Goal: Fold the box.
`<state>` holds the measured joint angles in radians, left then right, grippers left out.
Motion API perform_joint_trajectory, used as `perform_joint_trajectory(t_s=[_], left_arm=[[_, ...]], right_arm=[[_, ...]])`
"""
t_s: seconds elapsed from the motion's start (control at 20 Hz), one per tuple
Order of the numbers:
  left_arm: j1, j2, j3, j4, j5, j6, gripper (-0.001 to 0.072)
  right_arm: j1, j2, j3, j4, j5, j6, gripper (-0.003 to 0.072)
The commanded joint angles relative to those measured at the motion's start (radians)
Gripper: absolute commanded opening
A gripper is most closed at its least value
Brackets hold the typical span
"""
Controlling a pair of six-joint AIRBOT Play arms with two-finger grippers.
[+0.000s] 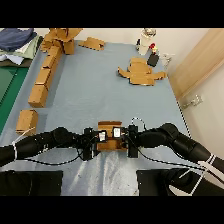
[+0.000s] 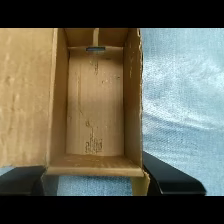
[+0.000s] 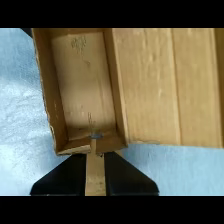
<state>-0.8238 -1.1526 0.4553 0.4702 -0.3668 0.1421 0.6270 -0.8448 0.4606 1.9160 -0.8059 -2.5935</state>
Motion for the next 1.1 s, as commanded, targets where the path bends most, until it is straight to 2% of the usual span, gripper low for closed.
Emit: perform_joint_trajectory(t_s=[0.0,0.15,0.25,0.8,0.85,0.9,1.05], left_arm=[[0.001,-0.001,0.001,0.0,0.0,0.0,0.0522],[0.001,-0.001,0.001,0.0,0.0,0.0,0.0522],[0.001,-0.001,0.001,0.0,0.0,0.0,0.0522],[0.001,-0.001,0.001,0.0,0.0,0.0,0.0522],[0.001,-0.001,0.001,0.0,0.0,0.0,0.0522],[0.001,-0.001,0.001,0.0,0.0,0.0,0.0522],[0.001,-0.001,0.001,0.0,0.0,0.0,0.0522]], right_arm=[[0.029,-0.006,-0.001,0.028,0.019,-0.019,0.0157],[0.04,-0.029,-0.001,0.029,0.021,-0.019,0.0175],[0.04,-0.048,-0.001,0.035,0.037,-0.019,0.052],[0.04,-0.068,0.0,0.033,0.034,-0.001,0.0533],[0.04,-0.063,0.004,-0.006,0.016,0.062,0.0524],[0.04,-0.054,0.014,-0.069,-0.025,0.146,0.048],[0.04,-0.004,0.069,-0.394,-0.181,0.531,0.0053]])
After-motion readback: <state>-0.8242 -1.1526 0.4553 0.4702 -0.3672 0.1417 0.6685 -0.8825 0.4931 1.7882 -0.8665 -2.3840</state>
